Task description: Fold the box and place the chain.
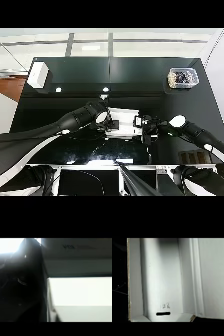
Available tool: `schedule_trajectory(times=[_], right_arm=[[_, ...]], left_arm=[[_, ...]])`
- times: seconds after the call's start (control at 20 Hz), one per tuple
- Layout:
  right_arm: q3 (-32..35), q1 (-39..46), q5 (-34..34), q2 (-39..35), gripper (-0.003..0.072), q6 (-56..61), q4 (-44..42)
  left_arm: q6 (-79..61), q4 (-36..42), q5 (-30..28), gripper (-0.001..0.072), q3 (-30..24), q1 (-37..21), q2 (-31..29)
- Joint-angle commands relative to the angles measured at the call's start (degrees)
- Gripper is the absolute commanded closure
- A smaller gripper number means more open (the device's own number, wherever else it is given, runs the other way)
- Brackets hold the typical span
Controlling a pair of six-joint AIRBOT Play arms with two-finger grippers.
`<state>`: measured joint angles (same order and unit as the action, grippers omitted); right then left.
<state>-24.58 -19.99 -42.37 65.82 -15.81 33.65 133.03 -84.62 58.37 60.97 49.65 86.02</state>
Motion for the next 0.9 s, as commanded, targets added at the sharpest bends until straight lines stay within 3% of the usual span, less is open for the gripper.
schedule_trajectory(times=[0.0,0.05,0.1,0.75,0.85], right_arm=[[0.0,0.0,0.0,0.0,0.0208,0.0,-0.2],[0.0,0.0,0.0,0.0,0.0208,0.0,-0.2],[0.0,0.0,0.0,0.0,0.0208,0.0,-0.2],[0.0,0.0,0.0,0.0,0.0208,0.0,-0.2],[0.0,0.0,0.0,0.0,0.0208,0.0,-0.2]], left_arm=[[-0.1,-0.1,0.9,0.0462,0.1,0.0,0.0],[-0.1,-0.2,1.3,0.0459,0.2,0.0,0.0],[-0.1,-0.3,1.7,0.0397,0.2,-0.1,0.0],[0.3,-0.4,0.6,0.0401,2.2,-0.1,0.3],[0.3,-0.4,0.6,0.043,2.2,0.0,0.5]])
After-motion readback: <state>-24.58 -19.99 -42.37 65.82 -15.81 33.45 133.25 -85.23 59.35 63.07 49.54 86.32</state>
